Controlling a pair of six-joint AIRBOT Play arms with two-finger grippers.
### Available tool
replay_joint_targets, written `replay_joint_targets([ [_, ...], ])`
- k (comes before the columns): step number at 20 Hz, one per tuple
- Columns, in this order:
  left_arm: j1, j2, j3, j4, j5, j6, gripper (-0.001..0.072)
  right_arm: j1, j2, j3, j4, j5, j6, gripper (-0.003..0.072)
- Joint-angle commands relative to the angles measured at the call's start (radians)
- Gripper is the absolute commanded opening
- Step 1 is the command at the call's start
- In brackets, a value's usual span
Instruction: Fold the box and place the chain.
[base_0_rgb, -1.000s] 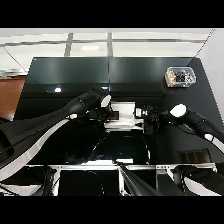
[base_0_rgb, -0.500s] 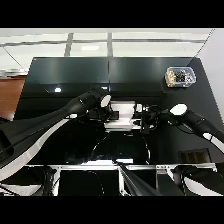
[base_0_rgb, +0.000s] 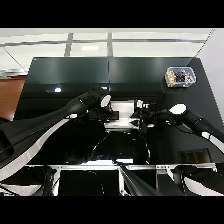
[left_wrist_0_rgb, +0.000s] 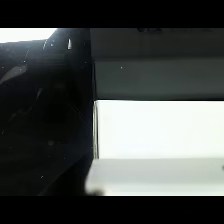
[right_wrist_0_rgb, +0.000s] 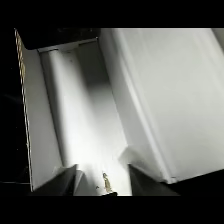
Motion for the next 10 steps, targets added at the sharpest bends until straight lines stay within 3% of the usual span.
replay_joint_targets([
  [1,0.000,-0.001,0.000,0.000,0.000,0.002,0.0027,0.000,-0.002,0.001,-0.006,-0.012,0.018,0.0342],
  [2,0.000,-0.001,0.000,0.000,0.000,0.002,0.0026,0.001,-0.001,0.000,-0.025,-0.010,0.019,0.0195],
  [3,0.000,-0.001,0.000,0.000,0.000,0.002,0.0027,0.001,-0.002,0.000,-0.025,-0.007,0.024,0.0210],
  [4,0.000,-0.001,0.000,0.000,0.000,0.002,0.0026,0.001,-0.001,0.000,-0.019,-0.006,0.034,0.0354],
  [5,0.000,-0.001,0.000,0.000,0.000,0.002,0.0027,0.001,-0.001,0.000,-0.021,-0.005,0.034,0.0306],
  [6,0.000,-0.001,0.000,0.000,0.000,0.002,0.0027,0.000,-0.001,0.000,-0.024,0.006,0.038,0.0110],
  [7,0.000,-0.001,0.000,0.000,0.000,0.002,0.0027,0.000,-0.001,0.000,-0.024,0.021,0.049,0.0040],
  [10,0.003,-0.001,0.000,0.003,0.000,0.002,0.0027,-0.028,0.019,0.013,-0.028,0.054,0.451,0.0016],
])
